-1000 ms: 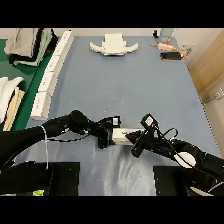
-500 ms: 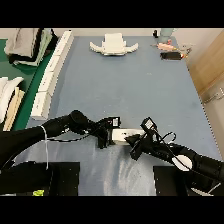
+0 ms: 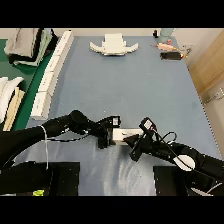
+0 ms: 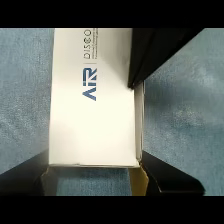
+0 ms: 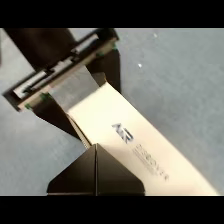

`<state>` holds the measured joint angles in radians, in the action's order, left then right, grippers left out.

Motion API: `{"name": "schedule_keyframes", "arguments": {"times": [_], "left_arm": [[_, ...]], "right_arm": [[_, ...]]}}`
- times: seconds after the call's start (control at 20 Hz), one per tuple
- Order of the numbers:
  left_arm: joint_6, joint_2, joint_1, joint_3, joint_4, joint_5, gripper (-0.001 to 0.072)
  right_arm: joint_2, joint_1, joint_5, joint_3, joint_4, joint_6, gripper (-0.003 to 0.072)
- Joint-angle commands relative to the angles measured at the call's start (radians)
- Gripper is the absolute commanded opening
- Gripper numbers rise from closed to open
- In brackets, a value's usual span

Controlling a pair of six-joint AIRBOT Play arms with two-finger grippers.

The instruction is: Fold the box.

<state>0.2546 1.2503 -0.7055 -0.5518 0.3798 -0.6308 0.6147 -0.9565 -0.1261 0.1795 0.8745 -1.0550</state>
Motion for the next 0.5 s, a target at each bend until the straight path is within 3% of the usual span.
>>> {"name": "schedule_keyframes", "arguments": {"times": [0.0,0.1,0.25,0.45], "left_arm": [[0.007,-0.001,0.001,0.000,0.005,0.002,0.0465],[0.007,-0.001,0.001,0.000,0.005,0.002,0.0465],[0.007,-0.001,0.001,0.000,0.005,0.002,0.0465],[0.007,-0.001,0.001,0.000,0.005,0.002,0.0466]], "right_arm": [[-0.076,0.052,0.023,0.050,0.110,0.000,0.0008],[-0.084,0.126,-0.043,0.078,0.182,-0.001,0.0008],[-0.045,0.283,-0.260,0.143,0.302,-0.010,0.0008],[0.085,0.447,-0.581,0.312,0.600,-0.280,0.0008]]}}
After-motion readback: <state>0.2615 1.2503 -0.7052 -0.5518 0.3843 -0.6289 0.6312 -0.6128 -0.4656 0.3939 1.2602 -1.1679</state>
